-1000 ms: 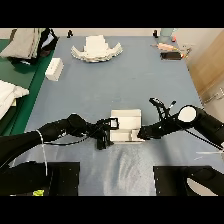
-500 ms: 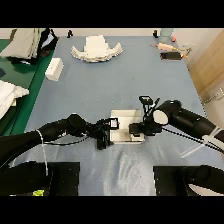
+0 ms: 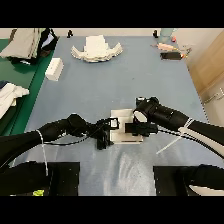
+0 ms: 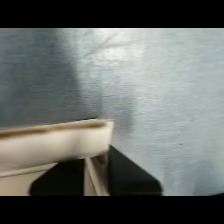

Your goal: Fold the box.

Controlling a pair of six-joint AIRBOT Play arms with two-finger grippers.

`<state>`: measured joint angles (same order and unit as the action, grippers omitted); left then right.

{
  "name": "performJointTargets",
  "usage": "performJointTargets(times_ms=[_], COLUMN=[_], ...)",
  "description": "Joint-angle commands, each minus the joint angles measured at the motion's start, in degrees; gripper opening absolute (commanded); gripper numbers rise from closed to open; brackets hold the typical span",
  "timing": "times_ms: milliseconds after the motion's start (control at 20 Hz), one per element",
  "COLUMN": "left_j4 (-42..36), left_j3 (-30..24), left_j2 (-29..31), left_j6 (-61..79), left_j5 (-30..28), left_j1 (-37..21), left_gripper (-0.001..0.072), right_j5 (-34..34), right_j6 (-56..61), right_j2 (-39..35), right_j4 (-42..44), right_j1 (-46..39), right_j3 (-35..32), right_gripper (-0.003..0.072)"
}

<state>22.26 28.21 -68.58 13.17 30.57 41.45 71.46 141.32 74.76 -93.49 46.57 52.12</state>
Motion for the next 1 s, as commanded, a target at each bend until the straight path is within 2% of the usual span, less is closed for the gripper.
performJointTargets(times_ms=[0,50,300,350,400,450,850,900,950], left_j4=[0.00,0.00,0.00,0.00,0.00,0.00,0.00,0.00,0.00], left_j3=[0.07,0.07,0.07,0.07,0.07,0.07,0.07,0.07,0.07], left_j2=[0.00,0.00,0.00,0.00,0.00,0.00,0.00,0.00,0.00], left_j6=[0.07,0.07,0.07,0.07,0.07,0.07,0.07,0.07,0.07], left_j5=[0.00,-0.02,0.00,0.00,-0.02,-0.02,0.00,-0.02,-0.02], left_j1=[-0.02,-0.02,-0.02,-0.02,-0.02,-0.02,0.00,-0.02,-0.02], left_gripper=[0.0509,0.0509,0.0509,0.0509,0.0509,0.0509,0.0509,0.0509,0.0509], right_j5=[1.03,1.51,3.21,3.23,3.37,3.48,7.82,8.41,9.16], right_j6=[1.99,1.99,0.98,0.59,0.04,-0.44,-2.21,-2.89,-4.20], right_j2=[0.63,0.63,0.39,0.07,-0.50,-1.31,-12.94,-14.84,-16.57], right_j4=[-1.90,-2.12,-2.19,-2.01,-1.49,-0.98,0.24,0.02,-0.48], right_j1=[0.31,0.31,0.48,0.59,0.63,0.70,0.59,0.04,-1.79], right_j3=[0.42,0.42,0.48,0.55,0.55,0.55,0.55,0.55,0.55], right_gripper=[0.0023,0.0002,0.0004,0.0168,0.0369,0.0404,0.0402,0.0256,0.0039])
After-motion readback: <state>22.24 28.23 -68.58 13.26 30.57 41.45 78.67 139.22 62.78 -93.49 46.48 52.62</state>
